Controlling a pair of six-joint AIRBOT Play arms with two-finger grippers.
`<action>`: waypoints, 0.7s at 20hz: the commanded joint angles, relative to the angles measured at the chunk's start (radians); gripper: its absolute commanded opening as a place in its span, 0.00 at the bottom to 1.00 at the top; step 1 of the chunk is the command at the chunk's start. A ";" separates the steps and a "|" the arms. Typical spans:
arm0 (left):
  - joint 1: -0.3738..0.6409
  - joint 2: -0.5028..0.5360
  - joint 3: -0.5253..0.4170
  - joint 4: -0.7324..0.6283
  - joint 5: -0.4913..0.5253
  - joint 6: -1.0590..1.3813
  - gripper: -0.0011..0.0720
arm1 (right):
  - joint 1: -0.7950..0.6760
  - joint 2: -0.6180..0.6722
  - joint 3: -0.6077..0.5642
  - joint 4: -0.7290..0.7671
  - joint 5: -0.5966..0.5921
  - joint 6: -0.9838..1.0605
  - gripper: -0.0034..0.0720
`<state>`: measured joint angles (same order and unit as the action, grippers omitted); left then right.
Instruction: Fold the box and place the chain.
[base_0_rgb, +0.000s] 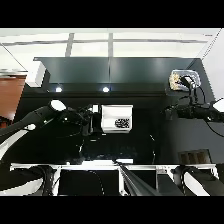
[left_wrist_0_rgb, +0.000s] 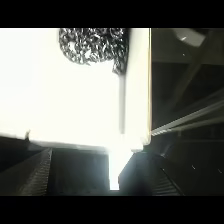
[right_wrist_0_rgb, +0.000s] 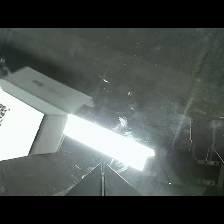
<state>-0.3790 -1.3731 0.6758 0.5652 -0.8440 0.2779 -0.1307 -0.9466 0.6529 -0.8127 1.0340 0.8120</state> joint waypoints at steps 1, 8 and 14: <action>-0.026 -0.019 0.016 -0.006 0.031 0.002 0.99 | 0.000 0.001 -0.001 0.000 0.001 0.000 0.06; -0.027 -0.045 0.048 -0.004 0.034 -0.028 0.99 | 0.000 0.001 -0.001 0.000 0.001 0.000 0.06; -0.026 -0.048 0.059 0.085 0.047 -0.072 0.98 | 0.000 0.001 -0.001 0.000 0.002 0.000 0.06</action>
<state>-0.4053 -1.4189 0.7288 0.6228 -0.8024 0.2264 -0.1307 -0.9466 0.6529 -0.8127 1.0348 0.8120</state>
